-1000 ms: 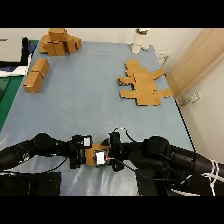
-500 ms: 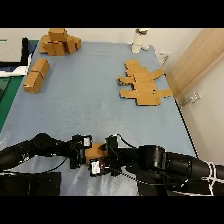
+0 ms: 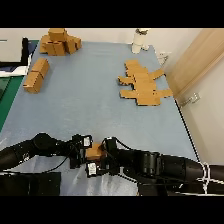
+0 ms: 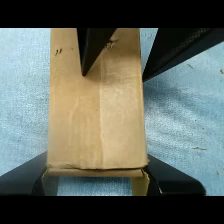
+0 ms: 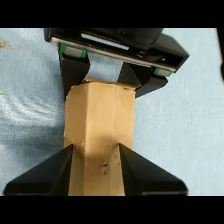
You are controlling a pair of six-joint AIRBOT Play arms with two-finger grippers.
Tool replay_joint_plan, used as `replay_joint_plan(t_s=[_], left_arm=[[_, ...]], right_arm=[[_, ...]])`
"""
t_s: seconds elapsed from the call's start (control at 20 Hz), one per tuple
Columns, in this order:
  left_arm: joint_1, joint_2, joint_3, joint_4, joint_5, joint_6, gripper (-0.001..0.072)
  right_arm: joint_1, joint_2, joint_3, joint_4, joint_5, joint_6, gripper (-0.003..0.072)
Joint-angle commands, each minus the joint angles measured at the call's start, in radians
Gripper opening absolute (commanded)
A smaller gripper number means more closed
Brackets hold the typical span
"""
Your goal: Fold the box.
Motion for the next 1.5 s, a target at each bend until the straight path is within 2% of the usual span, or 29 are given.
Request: replay_joint_plan(t_s=[0.0,0.2,0.3,0.8,0.85,0.9,1.45], left_arm=[[0.000,0.000,0.000,0.000,0.000,0.000,0.0483],[0.000,0.000,0.000,0.000,0.000,0.000,0.0483],[0.000,0.000,0.000,0.001,-0.001,0.000,0.0483],[0.000,0.000,0.000,0.000,-0.001,0.000,0.0483],[0.000,0.000,0.000,0.000,-0.001,0.000,0.0483],[0.000,0.000,0.000,0.000,0.000,0.000,0.0483],[0.000,0.000,0.000,0.001,-0.001,0.000,0.0483]], right_arm=[[0.003,0.005,0.002,-0.015,0.000,0.027,0.0373],[0.004,0.016,0.002,-0.010,-0.005,0.027,0.0254],[0.017,0.019,0.002,-0.005,-0.005,0.031,0.0222],[0.035,0.052,0.015,-0.036,-0.018,0.063,0.0219],[0.035,0.052,0.022,-0.036,-0.030,0.063,0.0159],[0.035,0.052,0.025,-0.036,-0.035,0.063,0.0131],[0.034,0.049,0.032,-0.053,-0.040,0.071,0.0122]])
